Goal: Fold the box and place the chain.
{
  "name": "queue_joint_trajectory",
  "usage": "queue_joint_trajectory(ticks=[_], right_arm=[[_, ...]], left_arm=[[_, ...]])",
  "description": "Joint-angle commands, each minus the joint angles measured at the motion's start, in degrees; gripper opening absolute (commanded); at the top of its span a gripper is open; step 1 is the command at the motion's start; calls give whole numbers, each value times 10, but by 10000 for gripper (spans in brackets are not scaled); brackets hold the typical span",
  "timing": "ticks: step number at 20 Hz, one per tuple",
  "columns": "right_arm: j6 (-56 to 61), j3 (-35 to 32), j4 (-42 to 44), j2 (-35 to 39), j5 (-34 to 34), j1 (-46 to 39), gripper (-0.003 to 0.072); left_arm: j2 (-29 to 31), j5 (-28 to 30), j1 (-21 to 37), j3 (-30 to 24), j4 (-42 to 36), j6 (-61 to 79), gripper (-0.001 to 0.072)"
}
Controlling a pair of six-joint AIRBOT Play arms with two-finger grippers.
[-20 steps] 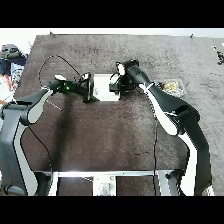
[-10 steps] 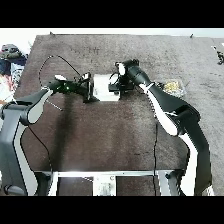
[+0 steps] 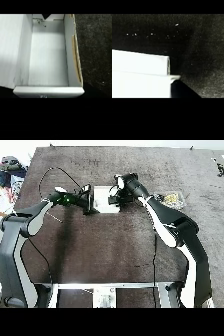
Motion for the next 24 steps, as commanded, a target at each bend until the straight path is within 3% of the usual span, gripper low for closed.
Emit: queue_joint_trajectory(ticks=[1, 7, 8, 9, 17, 18, 19, 24], right_arm=[[-3, 0, -7, -1, -4, 0, 13], [-3, 0, -18, 0, -7, 3, 13], [3, 0, -18, 1, -7, 3, 72], [10, 0, -18, 2, -6, 3, 187], [9, 0, -13, 16, -5, 3, 186], [9, 0, -13, 16, -5, 3, 236], [9, 0, -9, 16, -5, 3, 368], [5, 0, -8, 16, -6, 3, 339]], left_arm=[[0, -1, 0, 0, 1, 3, 205], [0, -1, 0, 0, 1, 3, 205], [0, -1, 0, 0, 1, 3, 205], [0, -1, 0, 0, 1, 3, 205], [0, -1, 0, 0, 1, 3, 205], [0, -1, 0, 0, 1, 3, 206], [0, -1, 0, 0, 1, 3, 206], [0, -1, 0, 0, 1, 3, 206]])
